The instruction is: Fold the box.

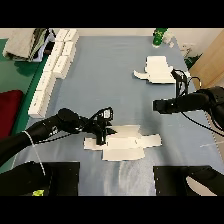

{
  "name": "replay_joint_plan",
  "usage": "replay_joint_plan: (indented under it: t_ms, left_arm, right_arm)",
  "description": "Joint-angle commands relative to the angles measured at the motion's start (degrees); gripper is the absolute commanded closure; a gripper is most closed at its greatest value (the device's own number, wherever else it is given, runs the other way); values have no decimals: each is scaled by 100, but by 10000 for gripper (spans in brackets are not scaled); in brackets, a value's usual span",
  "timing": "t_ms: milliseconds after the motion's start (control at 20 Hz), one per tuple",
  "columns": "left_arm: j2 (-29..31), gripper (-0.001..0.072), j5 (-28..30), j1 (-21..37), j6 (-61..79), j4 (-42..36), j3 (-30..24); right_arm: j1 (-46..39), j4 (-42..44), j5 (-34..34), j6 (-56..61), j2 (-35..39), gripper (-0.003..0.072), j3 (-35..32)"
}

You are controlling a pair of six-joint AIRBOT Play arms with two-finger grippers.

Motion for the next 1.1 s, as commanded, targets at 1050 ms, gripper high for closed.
replay_joint_plan:
  t_ms: [1050]
  left_arm:
    - [-188,694,-396,431,-136,219,409]
  right_arm:
    - [7,26,-190,-66,7,684,-2]
